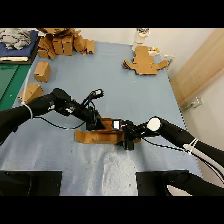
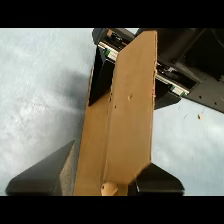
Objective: Fold the box.
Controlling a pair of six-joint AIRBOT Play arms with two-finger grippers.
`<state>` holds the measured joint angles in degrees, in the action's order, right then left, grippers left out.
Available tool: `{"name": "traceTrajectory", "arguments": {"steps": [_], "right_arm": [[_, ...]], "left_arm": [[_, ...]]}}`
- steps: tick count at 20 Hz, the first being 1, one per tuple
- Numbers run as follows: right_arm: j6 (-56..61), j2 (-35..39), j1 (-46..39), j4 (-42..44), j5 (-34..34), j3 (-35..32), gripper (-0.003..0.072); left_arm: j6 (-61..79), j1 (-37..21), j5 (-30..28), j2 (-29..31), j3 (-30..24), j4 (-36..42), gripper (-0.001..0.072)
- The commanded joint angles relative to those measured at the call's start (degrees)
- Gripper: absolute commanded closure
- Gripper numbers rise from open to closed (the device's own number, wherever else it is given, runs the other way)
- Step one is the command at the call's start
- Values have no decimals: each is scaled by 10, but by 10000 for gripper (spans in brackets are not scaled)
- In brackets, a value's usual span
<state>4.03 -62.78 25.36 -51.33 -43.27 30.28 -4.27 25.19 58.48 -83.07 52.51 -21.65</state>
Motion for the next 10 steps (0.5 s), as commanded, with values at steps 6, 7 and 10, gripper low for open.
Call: {"name": "traceTrajectory", "arguments": {"steps": [6, 7, 10], "right_arm": [[0, 0, 1, -2, 0, 0, 111], [0, 0, 1, -2, 0, 0, 111], [0, 0, 1, -2, 0, 0, 111]], "left_arm": [[-290, -40, 141, 113, 0, -331, 698], [-352, -37, 172, 113, 0, -333, 698], [-474, -10, 201, 113, -10, -260, 698]]}}
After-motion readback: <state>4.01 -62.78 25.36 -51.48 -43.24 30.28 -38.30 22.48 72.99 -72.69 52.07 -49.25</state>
